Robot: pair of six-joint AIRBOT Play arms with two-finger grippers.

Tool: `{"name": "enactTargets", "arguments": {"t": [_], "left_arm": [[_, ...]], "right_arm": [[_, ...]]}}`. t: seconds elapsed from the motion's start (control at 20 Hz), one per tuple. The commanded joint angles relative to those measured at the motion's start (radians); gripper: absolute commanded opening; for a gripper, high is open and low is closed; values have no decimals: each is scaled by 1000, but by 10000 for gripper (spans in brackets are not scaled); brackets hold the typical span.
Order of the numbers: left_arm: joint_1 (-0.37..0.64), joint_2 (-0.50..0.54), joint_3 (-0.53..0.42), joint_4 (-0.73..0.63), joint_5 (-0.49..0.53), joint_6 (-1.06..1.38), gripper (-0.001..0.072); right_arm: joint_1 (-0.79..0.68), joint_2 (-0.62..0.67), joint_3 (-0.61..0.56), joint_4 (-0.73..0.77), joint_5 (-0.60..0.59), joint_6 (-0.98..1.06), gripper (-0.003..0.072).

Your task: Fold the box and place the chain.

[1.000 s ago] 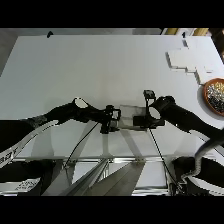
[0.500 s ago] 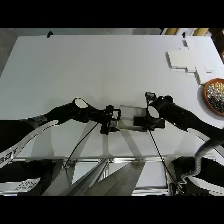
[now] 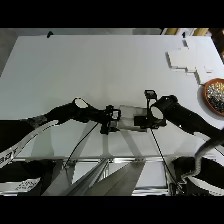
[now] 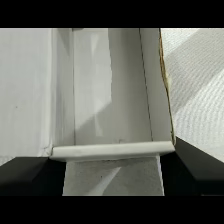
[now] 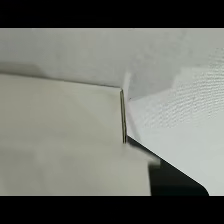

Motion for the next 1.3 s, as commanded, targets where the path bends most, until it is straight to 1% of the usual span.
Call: {"name": "enactTargets", "arguments": {"t": [0.0,0.05,0.15,0.25,0.3,0.35,0.45,0.55,0.65,0.75,0.85,0.9,1.05,1.2,1.25], "left_arm": [[1,0,0,0,1,-1,30],[1,0,0,0,1,-2,30],[1,0,0,0,1,-1,30],[1,0,0,0,1,-1,30],[1,0,0,0,1,-1,30],[1,0,0,0,1,-1,30],[1,0,0,0,1,-2,30],[1,0,0,0,1,-1,30],[1,0,0,0,1,-1,30],[1,0,0,0,1,-1,30],[1,0,0,0,1,-1,30],[1,0,0,0,1,-1,30],[1,0,0,0,1,-1,30],[1,0,0,0,1,-1,30],[1,0,0,0,1,-2,30]], "right_arm": [[0,113,0,-10,74,-200,277],[-1,161,0,-10,111,-254,277],[-2,262,6,-24,142,-305,277],[-11,356,51,-107,151,-346,276],[-39,381,89,-144,159,-366,275],[-86,390,137,-175,170,-387,275],[-237,388,237,-186,159,-467,274],[-427,387,314,-181,102,-541,264],[-615,385,337,-182,14,-624,262],[-807,341,337,-181,-45,-665,263],[-964,261,336,-174,-85,-661,263],[-1020,219,336,-164,-112,-662,263],[-1136,86,336,-166,-188,-663,253],[-1189,-18,336,-166,-220,-674,217],[-1199,-50,336,-167,-227,-681,216]]}}
